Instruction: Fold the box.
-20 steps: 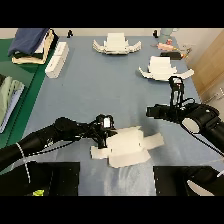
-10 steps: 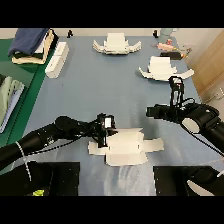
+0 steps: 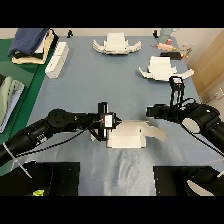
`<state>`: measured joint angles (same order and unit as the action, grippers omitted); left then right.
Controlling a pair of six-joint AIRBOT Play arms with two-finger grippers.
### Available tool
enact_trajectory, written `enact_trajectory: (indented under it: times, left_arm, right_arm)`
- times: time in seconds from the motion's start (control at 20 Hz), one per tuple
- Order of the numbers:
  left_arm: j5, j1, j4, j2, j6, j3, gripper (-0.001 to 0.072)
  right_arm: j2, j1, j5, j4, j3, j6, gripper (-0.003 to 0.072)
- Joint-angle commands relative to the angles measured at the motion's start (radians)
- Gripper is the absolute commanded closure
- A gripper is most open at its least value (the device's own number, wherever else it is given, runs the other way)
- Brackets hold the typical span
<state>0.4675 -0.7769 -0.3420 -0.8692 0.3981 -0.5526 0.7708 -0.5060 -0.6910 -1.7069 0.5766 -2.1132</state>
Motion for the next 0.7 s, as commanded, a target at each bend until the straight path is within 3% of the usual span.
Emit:
enact_trajectory:
  times: [0.0, 0.15, 0.3, 0.5, 0.65]
  left_arm:
    - [-0.068, -0.062, -0.018, 0.018, -0.037, 0.051, 0.0700]
    - [-0.227, -0.175, 0.003, 0.021, -0.059, 0.123, 0.0700]
    - [-0.352, -0.264, 0.107, 0.021, -0.059, 0.182, 0.0699]
    - [-0.373, -0.272, 0.145, 0.021, -0.059, 0.204, 0.0699]
    - [-0.353, -0.209, 0.148, 0.021, -0.068, 0.193, 0.0698]
  right_arm:
    - [-0.013, -0.001, 0.010, -0.020, 0.001, -0.001, 0.0686]
    - [-0.033, -0.001, 0.017, -0.026, 0.001, -0.001, 0.0686]
    - [-0.039, -0.001, 0.019, -0.025, 0.000, -0.001, 0.0686]
    - [-0.039, -0.001, 0.019, -0.025, 0.001, -0.009, 0.0686]
    - [-0.039, -0.001, 0.019, -0.024, 0.001, -0.010, 0.0686]
